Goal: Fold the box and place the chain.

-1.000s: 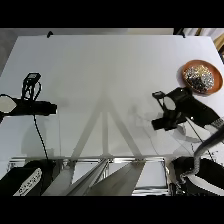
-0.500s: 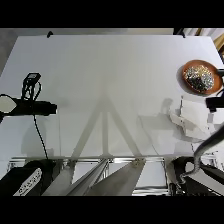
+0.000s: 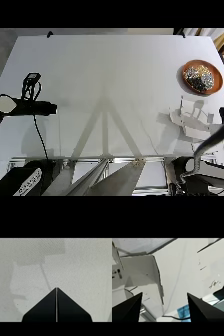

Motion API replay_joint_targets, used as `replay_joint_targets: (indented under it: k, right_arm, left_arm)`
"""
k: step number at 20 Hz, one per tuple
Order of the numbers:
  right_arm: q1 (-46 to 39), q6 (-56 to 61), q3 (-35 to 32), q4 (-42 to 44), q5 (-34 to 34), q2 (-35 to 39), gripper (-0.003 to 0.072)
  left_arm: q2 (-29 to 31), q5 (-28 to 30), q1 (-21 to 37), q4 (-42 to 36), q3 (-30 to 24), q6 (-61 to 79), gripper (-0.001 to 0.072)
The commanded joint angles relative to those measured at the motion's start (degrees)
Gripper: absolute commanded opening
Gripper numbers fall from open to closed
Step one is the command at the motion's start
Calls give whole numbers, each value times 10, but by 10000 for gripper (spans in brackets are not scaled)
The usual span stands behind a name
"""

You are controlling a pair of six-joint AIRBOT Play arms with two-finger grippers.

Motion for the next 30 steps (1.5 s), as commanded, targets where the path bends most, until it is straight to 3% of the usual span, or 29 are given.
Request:
replay_joint_targets:
  k: [1,3,4,5,6,10,14,22,25,30]
  right_arm:
    - [-7,-7,0,-6,0,-52,498]
    - [-7,-6,0,-5,6,-77,370]
    - [-7,-6,0,-5,10,-86,272]
    - [-7,-6,0,-5,15,-90,65]
    - [-5,-6,0,-4,16,-88,14]
    - [30,-38,0,31,16,-33,13]
    - [84,-69,-21,195,-19,75,13]
    - [294,-56,-259,475,-213,287,13]
    - [418,-4,-295,486,-276,296,13]
    - [570,138,-297,412,-384,295,13]
  left_arm:
    - [0,0,0,0,0,0,11]
    - [0,0,0,0,0,0,11]
    - [0,0,0,0,0,0,11]
    - [0,0,0,0,0,0,11]
    - [0,0,0,0,0,0,11]
    - [0,0,0,0,0,0,11]
    - [0,0,0,0,0,0,11]
    - [0,0,0,0,0,0,11]
    - [0,0,0,0,0,0,11]
    - [0,10,0,-5,0,0,11]
